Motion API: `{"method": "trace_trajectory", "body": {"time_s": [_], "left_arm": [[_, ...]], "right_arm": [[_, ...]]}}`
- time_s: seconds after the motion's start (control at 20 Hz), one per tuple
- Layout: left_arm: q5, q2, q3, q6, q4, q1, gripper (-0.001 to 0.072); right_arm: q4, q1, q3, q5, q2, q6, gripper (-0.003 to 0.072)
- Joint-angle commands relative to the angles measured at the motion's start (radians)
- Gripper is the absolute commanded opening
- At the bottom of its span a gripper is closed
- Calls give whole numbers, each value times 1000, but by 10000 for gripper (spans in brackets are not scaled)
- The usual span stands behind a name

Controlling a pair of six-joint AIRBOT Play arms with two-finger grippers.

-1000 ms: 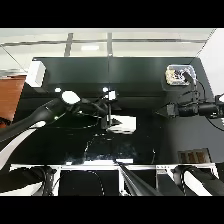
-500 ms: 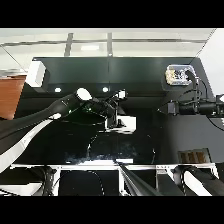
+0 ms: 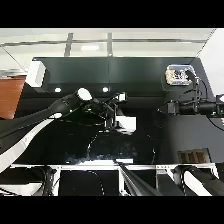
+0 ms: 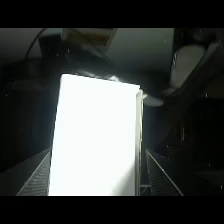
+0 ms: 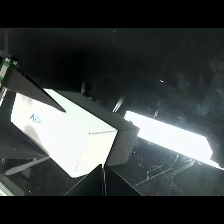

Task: Fold the box and place the chain.

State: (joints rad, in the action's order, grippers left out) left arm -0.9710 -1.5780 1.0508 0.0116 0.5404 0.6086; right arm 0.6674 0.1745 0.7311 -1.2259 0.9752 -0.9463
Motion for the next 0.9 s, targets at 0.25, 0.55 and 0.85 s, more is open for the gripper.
{"method": "trace_trajectory", "body": {"time_s": [0.25,0.55,0.85], "left_arm": [[82,-2,2,-72,172,56,716],[172,8,60,298,349,109,390],[6,153,90,890,678,-146,390]], "right_arm": [[0,0,1,0,0,0,11],[9,0,-23,11,0,0,11],[19,0,-24,12,0,0,11]]}}
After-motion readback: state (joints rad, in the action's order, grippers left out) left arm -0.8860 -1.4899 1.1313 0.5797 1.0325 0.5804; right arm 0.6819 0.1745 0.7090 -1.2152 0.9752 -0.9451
